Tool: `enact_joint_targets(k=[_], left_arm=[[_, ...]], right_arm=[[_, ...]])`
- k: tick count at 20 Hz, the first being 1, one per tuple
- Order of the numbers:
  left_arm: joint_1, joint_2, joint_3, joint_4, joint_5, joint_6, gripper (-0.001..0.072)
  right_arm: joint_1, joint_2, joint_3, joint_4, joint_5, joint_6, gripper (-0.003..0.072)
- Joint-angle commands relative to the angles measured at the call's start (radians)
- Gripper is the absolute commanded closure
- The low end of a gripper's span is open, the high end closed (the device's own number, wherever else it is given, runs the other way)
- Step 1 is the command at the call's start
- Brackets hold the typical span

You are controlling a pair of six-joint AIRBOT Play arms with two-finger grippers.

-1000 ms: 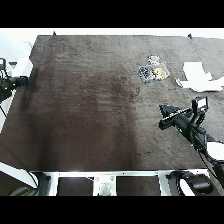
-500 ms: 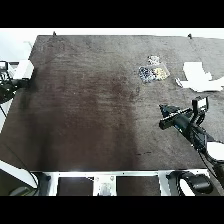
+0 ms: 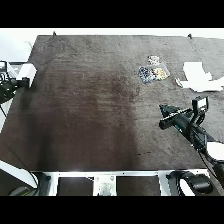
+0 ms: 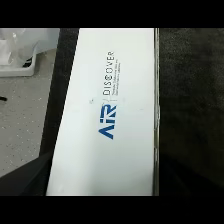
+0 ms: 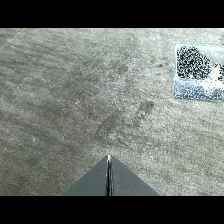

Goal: Fold the box and place the chain.

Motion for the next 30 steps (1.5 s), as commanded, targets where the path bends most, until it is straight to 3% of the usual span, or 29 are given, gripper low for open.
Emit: enact_joint_targets(k=[1,2,3,6,10,13,14,15,16,18,20,24,27,30], left_arm=[[0.001,0.016,0.021,0.003,-0.005,0.000,0.0036],[0.001,0.034,0.020,0.010,-0.006,0.001,0.0035],[0.001,0.046,0.020,0.029,-0.005,0.001,-0.0009],[0.001,0.085,0.020,0.060,-0.026,-0.005,-0.0011],[0.001,0.154,0.020,0.077,-0.042,-0.013,-0.0011],[0.001,0.248,0.020,0.080,-0.111,-0.035,0.0012],[0.001,0.288,0.019,0.090,-0.159,-0.060,0.0012],[0.001,0.334,0.019,0.094,-0.214,-0.101,0.0256],[0.001,0.375,0.019,0.125,-0.291,-0.130,0.0680],[0.001,0.448,0.019,0.135,-0.479,-0.133,0.0691],[0.001,0.513,-0.002,0.118,-0.576,-0.148,0.0695],[0.001,0.738,-0.228,-0.021,-0.475,-0.031,0.0695],[-0.014,0.931,-0.485,-0.264,-0.377,0.225,0.0696],[-0.085,1.066,-0.710,-0.477,-0.343,0.481,0.0696]], right_arm=[[0.000,0.001,-0.001,0.000,0.000,0.000,0.0603],[0.000,0.001,-0.001,0.000,0.000,0.000,0.0528],[0.000,0.001,-0.001,0.000,0.000,0.000,0.0521],[0.000,0.001,-0.001,0.000,-0.006,0.000,0.0458],[0.000,0.002,-0.001,0.000,-0.008,0.000,0.0458],[0.000,0.002,0.000,0.000,-0.008,0.000,0.0465],[0.000,0.002,0.000,0.000,-0.008,0.000,0.0519],[0.000,0.002,0.003,0.000,-0.008,0.000,0.0618],[0.000,0.003,0.005,0.000,-0.018,0.000,0.0679],[0.000,0.003,0.006,0.000,-0.064,0.000,0.0680],[0.000,0.003,0.006,0.000,-0.127,0.000,0.0681],[0.000,0.003,0.009,-0.001,-0.194,0.026,0.0682],[-0.001,0.003,0.009,-0.001,-0.247,0.026,0.0682],[-0.001,0.003,0.009,-0.001,-0.291,0.026,0.0682]])
